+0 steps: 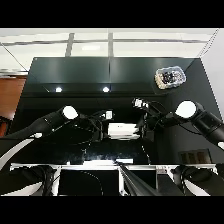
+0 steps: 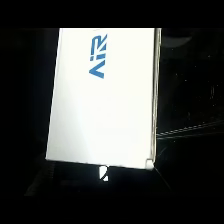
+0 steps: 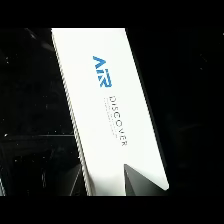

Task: Fold the box and place the chain.

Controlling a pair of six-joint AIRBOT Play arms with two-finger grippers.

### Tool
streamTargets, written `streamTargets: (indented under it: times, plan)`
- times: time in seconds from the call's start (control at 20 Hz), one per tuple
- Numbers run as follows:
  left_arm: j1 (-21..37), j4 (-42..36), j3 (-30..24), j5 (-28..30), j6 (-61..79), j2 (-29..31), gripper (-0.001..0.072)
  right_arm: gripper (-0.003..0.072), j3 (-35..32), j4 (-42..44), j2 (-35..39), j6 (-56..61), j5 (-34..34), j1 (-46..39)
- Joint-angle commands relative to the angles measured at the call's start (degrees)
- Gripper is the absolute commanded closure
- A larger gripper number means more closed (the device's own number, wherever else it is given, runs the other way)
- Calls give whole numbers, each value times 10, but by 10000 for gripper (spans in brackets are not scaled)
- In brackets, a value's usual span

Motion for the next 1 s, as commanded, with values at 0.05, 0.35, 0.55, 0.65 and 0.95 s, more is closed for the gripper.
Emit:
streamTargets:
  times: [0.05,0.35,0.55,0.65,0.95]
  plan:
    - [0,0,0,0,0,0,433,381,0,-4,0,5,-2,1]
    - [0,0,0,0,0,0,433,381,-2,-8,-7,5,-5,3]
    - [0,0,0,0,0,0,433,381,-2,-11,-15,6,-9,13]
    - [0,0,0,0,0,0,433,381,-2,-14,-15,10,-9,12]
    - [0,0,0,0,0,0,433,381,-2,-25,-16,29,-18,13]
